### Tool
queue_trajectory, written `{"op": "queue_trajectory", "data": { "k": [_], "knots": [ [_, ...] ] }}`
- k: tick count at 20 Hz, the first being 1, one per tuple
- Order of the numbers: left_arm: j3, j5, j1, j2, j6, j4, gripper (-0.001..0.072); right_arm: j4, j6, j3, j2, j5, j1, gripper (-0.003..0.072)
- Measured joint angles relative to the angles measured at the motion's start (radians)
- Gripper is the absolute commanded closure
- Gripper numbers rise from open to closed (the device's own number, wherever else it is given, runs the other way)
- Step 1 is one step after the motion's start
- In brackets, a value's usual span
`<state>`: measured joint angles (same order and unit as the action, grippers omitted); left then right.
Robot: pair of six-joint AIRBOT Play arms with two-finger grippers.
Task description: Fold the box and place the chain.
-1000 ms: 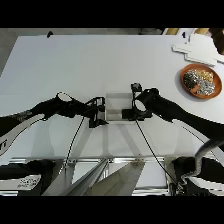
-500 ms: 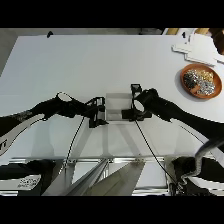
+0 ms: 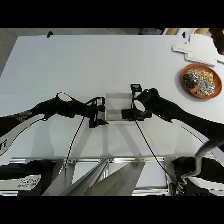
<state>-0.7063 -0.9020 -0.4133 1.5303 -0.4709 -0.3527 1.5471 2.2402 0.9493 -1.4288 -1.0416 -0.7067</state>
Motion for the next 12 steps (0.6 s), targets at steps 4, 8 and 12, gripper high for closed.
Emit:
{"op": "queue_trajectory", "data": {
  "k": [4, 8, 12],
  "knots": [
    [0.0, 0.0, 0.0, 0.0, 0.0, 0.0, 0.0559, 0.035, -0.034, 0.0, 0.04, -0.039, 0.0, 0.0272],
    [0.0, 0.0, 0.0, 0.0, 0.0, 0.0, 0.0559, 0.064, -0.106, 0.0, 0.107, -0.065, 0.0, 0.0273],
    [0.0, 0.0, 0.0, 0.0, 0.0, 0.0, 0.0559, 0.073, -0.255, 0.0, 0.21, -0.085, 0.002, 0.0342]
  ]
}}
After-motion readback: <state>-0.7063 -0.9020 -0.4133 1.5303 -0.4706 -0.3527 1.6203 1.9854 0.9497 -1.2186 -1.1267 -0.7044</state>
